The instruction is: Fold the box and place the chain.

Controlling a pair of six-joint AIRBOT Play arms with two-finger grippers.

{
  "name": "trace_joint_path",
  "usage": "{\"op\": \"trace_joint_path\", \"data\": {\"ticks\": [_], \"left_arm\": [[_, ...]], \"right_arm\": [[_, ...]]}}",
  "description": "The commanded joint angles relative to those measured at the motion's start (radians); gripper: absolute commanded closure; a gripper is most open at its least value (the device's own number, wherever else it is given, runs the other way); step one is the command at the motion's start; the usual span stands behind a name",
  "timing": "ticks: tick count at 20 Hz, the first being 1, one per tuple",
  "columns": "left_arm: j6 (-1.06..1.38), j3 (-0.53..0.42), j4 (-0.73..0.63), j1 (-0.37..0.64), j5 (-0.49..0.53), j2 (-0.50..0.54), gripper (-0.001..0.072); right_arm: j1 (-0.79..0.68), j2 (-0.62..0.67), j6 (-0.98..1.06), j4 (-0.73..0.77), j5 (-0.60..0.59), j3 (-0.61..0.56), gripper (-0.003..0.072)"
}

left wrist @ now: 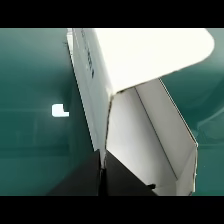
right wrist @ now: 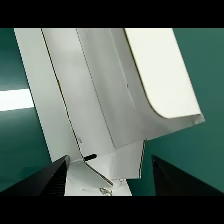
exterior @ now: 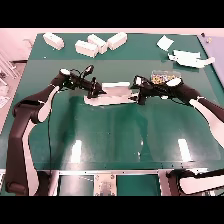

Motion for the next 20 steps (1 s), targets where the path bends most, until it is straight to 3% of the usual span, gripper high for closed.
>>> {"op": "trace_joint_path", "data": {"ticks": [1, 11, 20], "left_arm": [[0.0, 0.0, 0.0, 0.0, -0.006, 0.0, 0.0685], [0.0, 0.0, 0.0, 0.0, -0.006, 0.0, 0.0685], [0.0, 0.0, 0.0, 0.0, -0.006, 0.0, 0.0685]], "right_arm": [[-0.008, -0.032, -0.009, -0.01, 0.04, 0.043, 0.0084], [-0.014, -0.106, -0.02, -0.025, 0.193, 0.132, 0.0084], [-0.014, -0.161, -0.034, -0.005, 0.24, 0.139, 0.0084]]}}
